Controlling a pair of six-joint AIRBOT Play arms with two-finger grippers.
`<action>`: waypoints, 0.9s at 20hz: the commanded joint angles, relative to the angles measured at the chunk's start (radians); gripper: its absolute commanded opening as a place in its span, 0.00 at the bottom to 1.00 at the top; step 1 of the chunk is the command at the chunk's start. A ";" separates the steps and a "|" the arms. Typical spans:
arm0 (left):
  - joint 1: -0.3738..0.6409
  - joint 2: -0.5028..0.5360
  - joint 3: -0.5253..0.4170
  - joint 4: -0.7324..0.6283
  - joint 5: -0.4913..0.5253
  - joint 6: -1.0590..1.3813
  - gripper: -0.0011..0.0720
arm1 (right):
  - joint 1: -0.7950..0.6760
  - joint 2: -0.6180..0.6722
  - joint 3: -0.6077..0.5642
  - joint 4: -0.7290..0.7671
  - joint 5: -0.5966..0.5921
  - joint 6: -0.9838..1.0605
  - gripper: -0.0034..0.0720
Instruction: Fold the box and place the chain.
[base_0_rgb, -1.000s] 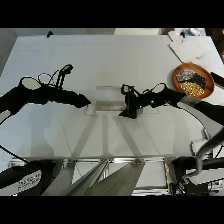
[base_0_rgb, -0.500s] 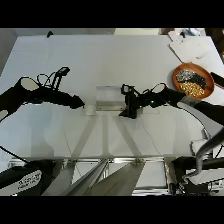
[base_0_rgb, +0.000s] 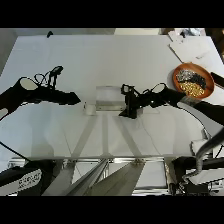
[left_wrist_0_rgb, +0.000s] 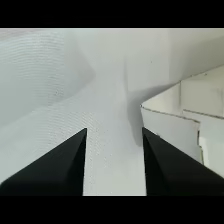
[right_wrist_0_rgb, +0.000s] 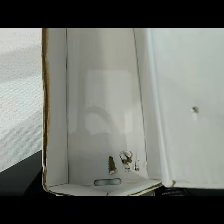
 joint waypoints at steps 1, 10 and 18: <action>-0.027 -0.053 0.000 0.009 -0.046 -0.011 0.24 | 0.000 0.000 0.000 0.000 0.000 0.000 0.71; -0.124 -0.107 0.000 -0.023 -0.005 -0.006 0.03 | 0.000 0.000 0.000 0.000 0.000 0.000 0.71; -0.122 -0.105 0.000 -0.284 -0.088 0.153 0.22 | 0.000 0.000 0.000 0.000 0.000 0.000 0.71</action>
